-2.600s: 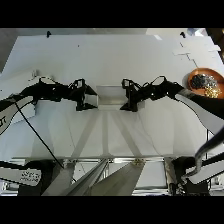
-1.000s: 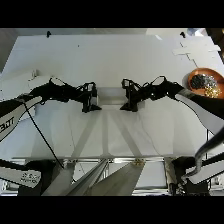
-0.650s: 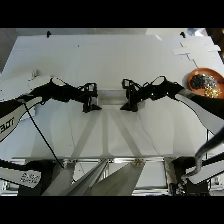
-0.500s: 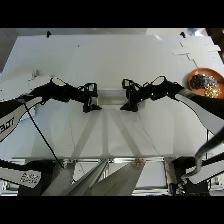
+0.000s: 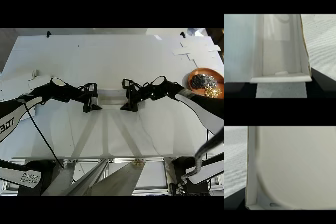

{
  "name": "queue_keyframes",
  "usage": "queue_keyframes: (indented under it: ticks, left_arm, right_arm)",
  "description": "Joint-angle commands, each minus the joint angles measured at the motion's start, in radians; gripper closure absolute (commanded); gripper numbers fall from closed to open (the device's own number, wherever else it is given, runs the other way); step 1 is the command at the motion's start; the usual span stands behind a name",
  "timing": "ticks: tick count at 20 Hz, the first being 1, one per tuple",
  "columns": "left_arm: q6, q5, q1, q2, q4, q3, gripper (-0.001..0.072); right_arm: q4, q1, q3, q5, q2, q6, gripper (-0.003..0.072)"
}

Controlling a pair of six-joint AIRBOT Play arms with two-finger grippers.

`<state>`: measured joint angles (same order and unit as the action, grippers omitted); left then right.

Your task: Fold the box and place the chain.

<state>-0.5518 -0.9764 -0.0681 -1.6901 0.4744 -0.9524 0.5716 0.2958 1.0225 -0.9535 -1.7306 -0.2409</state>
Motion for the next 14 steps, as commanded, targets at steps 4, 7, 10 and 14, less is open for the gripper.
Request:
queue_keyframes:
  ticks: [4, 7, 10, 14]
  left_arm:
    - [-0.001, 0.003, 0.0, -0.001, 0.001, 0.0, 0.0493]
    - [-0.001, 0.003, 0.0, -0.001, 0.001, 0.0, 0.0493]
    - [-0.001, 0.003, 0.0, -0.001, 0.001, 0.0, 0.0493]
    - [-0.001, 0.003, 0.0, -0.001, 0.001, 0.0, 0.0493]
  right_arm:
    - [-0.035, 0.0, 0.0, -0.031, 0.0, 0.0, 0.0302]
    - [-0.025, -0.001, 0.0, -0.023, 0.003, 0.0, 0.0056]
    - [0.001, -0.001, 0.0, -0.024, 0.047, 0.006, 0.0056]
    - [0.219, -0.004, 0.0, -0.022, 0.15, 0.039, 0.0056]
